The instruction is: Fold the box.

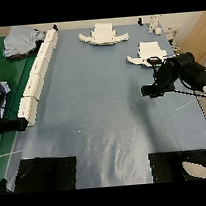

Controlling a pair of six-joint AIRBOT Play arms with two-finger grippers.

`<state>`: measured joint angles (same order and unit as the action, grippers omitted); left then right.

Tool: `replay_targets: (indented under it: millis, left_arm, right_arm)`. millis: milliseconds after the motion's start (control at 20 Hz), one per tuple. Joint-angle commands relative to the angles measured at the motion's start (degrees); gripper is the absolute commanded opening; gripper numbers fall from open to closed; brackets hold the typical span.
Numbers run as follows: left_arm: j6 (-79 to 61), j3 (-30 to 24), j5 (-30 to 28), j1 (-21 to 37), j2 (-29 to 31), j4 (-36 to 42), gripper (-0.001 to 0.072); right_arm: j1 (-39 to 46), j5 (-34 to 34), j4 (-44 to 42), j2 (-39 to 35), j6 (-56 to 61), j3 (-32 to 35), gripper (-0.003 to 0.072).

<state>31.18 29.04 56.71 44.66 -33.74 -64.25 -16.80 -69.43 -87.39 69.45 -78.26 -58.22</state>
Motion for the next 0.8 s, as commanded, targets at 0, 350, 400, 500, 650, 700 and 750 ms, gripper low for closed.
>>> replay_targets:
  millis: [0, 350, 400, 500, 650, 700, 750]
  left_arm:
    - [6.9, 2.1, 8.2, -0.1, 9.2, 0.2, 0.0638]
    - [17.5, 11.7, 11.8, -13.0, 10.4, 2.8, 0.0015]
    - [18.9, 14.4, 13.0, -16.3, 6.8, 3.0, 0.0014]
    - [21.7, 20.0, 14.7, -24.1, -1.5, 3.0, 0.0014]
    - [24.0, 28.3, 14.2, -37.9, -14.4, 3.0, 0.0014]
    - [24.0, 30.5, 13.4, -42.8, -18.3, 3.0, 0.0014]
    - [24.0, 32.0, 12.3, -46.9, -21.6, 3.0, 0.0014]
  right_arm:
    - [0.0, 0.0, 0.0, 0.0, 0.0, 0.0, 0.0006]
    - [0.0, 0.0, 0.0, 0.0, 0.0, 0.0, 0.0006]
    - [0.0, 0.0, 0.0, 0.0, 0.0, 0.0, 0.0006]
    - [0.0, 0.0, 0.0, 0.0, 0.0, 0.0, 0.0006]
    - [0.0, 0.0, 0.0, 0.0, 0.0, 0.0, 0.0006]
    - [0.0, 0.0, 0.0, 0.0, 0.0, 0.0, 0.0006]
    - [0.0, 0.0, 0.0, 0.0, 0.0, 0.0, 0.0006]
